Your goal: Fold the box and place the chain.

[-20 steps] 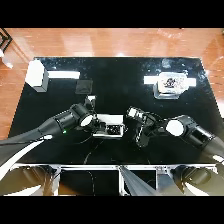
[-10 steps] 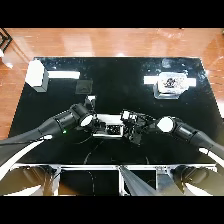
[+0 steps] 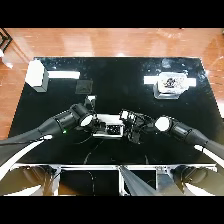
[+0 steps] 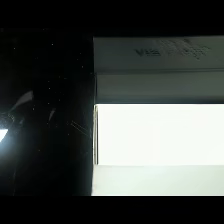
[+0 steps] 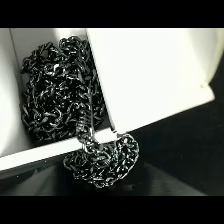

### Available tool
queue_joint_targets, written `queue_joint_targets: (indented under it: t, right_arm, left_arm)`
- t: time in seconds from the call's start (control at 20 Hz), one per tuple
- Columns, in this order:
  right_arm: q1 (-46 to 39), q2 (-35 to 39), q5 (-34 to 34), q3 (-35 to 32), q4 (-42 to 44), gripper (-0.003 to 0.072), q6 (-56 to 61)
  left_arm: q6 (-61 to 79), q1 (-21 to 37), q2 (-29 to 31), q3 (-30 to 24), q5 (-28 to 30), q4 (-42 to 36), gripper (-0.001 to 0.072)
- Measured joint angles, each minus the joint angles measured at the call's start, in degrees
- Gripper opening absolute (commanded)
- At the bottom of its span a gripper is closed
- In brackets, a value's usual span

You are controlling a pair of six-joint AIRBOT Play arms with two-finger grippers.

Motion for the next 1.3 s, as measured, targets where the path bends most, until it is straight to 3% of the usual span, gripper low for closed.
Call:
queue_joint_targets:
  t: [0.2,0.25,0.35,0.4,0.6,0.75,1.05,1.15,1.3]
  right_arm:
    - [0.72,-1.03,-0.17,0.00,0.33,0.0535,-0.55]
    - [1.11,-1.22,-0.33,0.00,0.46,0.0474,-0.59]
    - [1.90,-1.51,-1.07,0.00,0.48,0.0072,-0.74]
    - [2.14,-1.62,-1.36,0.04,0.57,0.0023,-0.70]
    - [2.71,-1.01,-1.11,-0.02,-1.03,0.0022,1.03]
    - [2.75,1.99,0.57,-0.07,-4.92,0.0022,8.96]
    - [0.68,15.21,8.70,0.24,-11.45,0.0021,29.42]
    - [-0.28,19.28,11.19,0.90,-9.79,0.0022,35.01]
    - [-0.59,20.96,12.15,1.44,0.55,0.0022,39.39]
  left_arm:
    - [0.00,0.00,0.00,0.00,0.00,0.00,0.0023]
    - [0.00,0.00,0.00,0.00,0.00,0.00,0.0023]
    - [0.00,0.00,0.00,0.00,0.00,0.02,0.0023]
    - [-0.13,0.00,0.00,-0.02,-0.02,0.02,0.0023]
    - [0.07,0.00,0.00,-0.02,-0.04,0.04,0.0023]
    - [0.04,0.00,0.00,-0.02,-0.04,0.04,0.0023]
    - [0.04,0.00,0.00,-0.02,-0.04,0.02,0.0023]
    - [0.04,0.00,0.00,-0.02,-0.04,0.02,0.0023]
    - [0.04,0.00,0.00,-0.02,0.02,0.00,0.0023]
